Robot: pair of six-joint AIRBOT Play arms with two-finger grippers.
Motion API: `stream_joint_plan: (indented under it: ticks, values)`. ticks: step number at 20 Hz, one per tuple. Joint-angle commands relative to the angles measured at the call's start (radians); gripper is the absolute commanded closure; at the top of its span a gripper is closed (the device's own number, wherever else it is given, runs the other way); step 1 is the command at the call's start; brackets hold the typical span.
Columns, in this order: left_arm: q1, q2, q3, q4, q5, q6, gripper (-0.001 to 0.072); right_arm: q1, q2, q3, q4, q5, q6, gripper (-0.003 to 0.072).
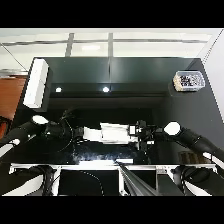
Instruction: Fold the box and place the chain.
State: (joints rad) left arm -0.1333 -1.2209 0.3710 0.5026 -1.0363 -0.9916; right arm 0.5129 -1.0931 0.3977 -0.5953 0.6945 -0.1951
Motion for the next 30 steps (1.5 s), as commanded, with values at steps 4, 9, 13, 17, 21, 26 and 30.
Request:
stream_joint_plan:
  ticks: [4,9,13,17,21,26,30]
  values:
    - [-0.012,0.077,0.045,-0.01,-0.035,0.043,0.0127,0.0,0.0,0.001,0.0,0.0,0.0,0.0263]
    - [-0.092,0.089,0.074,-0.014,-0.041,0.042,0.0127,0.0,0.0,0.001,0.0,0.0,0.0,0.0263]
    - [-0.171,0.089,0.077,-0.014,0.012,0.041,0.0127,0.0,0.0,0.001,0.0,0.0,0.0,0.0263]
    - [-0.204,0.091,0.077,-0.014,0.052,0.009,0.0129,0.0,0.0,0.001,0.0,0.0,0.0,0.0263]
    - [-0.245,0.109,0.077,0.021,0.126,-0.072,0.013,0.0,0.0,0.001,0.0,0.0,0.0,0.0263]
    - [-0.353,0.176,0.077,0.03,0.285,-0.143,0.013,0.0,0.0,0.001,0.0,0.0,0.0,0.0263]
    - [-0.441,0.188,0.077,0.152,0.361,-0.293,0.0131,0.0,0.0,0.001,0.0,0.0,0.0,0.0263]
